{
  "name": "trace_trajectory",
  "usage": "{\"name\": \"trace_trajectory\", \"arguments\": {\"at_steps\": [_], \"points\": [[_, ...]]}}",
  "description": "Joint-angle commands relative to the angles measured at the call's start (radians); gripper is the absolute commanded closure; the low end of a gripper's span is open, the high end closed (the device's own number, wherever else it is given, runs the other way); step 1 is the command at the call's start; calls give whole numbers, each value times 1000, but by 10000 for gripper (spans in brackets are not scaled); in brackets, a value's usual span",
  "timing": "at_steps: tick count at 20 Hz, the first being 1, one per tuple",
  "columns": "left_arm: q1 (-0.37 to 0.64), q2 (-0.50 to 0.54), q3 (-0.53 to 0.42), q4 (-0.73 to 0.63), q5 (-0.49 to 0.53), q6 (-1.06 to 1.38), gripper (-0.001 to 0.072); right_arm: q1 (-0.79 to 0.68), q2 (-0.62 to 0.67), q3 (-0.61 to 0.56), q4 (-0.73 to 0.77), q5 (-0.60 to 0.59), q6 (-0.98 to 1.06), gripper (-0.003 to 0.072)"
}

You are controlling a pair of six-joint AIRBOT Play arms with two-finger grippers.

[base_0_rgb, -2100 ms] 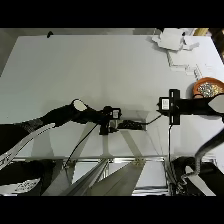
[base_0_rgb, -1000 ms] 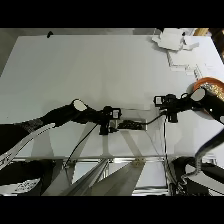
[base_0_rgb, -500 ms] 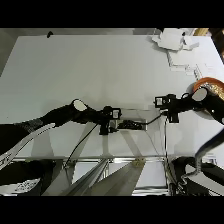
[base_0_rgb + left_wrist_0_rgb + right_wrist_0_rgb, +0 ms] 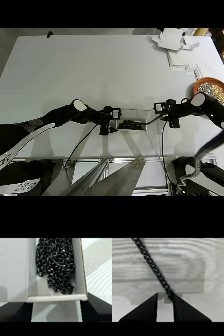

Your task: Fold the box and place the chain.

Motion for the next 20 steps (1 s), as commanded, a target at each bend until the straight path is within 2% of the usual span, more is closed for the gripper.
{"name": "trace_trajectory", "arguments": {"at_steps": [1,17,19,20], "points": [[1,0,0,0,0,0,455,1,0,-10,0,-43,1,490],[1,0,0,0,0,0,455,48,19,-10,24,-101,-3,490],[1,0,0,0,0,0,455,46,-8,-10,20,-94,-2,498],[1,0,0,0,0,0,455,46,-20,-10,20,-79,-3,540]]}}
